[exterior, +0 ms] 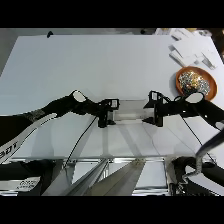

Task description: Fold the box and place the chain.

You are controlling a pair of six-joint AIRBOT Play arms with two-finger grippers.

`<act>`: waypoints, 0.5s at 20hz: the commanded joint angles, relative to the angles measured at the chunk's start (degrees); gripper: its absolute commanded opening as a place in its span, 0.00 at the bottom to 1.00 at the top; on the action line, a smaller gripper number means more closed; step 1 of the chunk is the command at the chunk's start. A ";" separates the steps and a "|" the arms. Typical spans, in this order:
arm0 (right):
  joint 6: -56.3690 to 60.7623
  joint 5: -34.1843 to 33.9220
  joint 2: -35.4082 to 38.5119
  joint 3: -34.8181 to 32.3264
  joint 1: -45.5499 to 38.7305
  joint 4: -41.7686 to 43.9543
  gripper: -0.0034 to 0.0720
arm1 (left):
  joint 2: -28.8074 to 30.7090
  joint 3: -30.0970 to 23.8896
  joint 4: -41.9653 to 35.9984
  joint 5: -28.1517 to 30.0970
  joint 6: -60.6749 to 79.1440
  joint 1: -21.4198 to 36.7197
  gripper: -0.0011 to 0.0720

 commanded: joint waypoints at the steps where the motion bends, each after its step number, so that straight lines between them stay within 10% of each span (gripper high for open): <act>1: 7.21 1.90 6.67 0.07 -2.97 -3.30 0.89 | 0.04 -0.02 0.13 -0.04 0.13 0.02 0.21; 3: 10.56 2.54 10.62 0.07 -3.28 -1.38 0.83 | 0.04 -0.02 0.13 -0.07 0.13 0.02 0.21; 8: 10.40 8.13 12.83 0.04 -0.87 10.86 0.07 | 0.04 -0.02 0.13 -0.04 0.13 0.02 0.21; 10: 10.01 5.05 11.41 0.04 3.21 11.80 0.07 | 0.04 -0.02 0.13 -0.04 0.13 0.02 0.21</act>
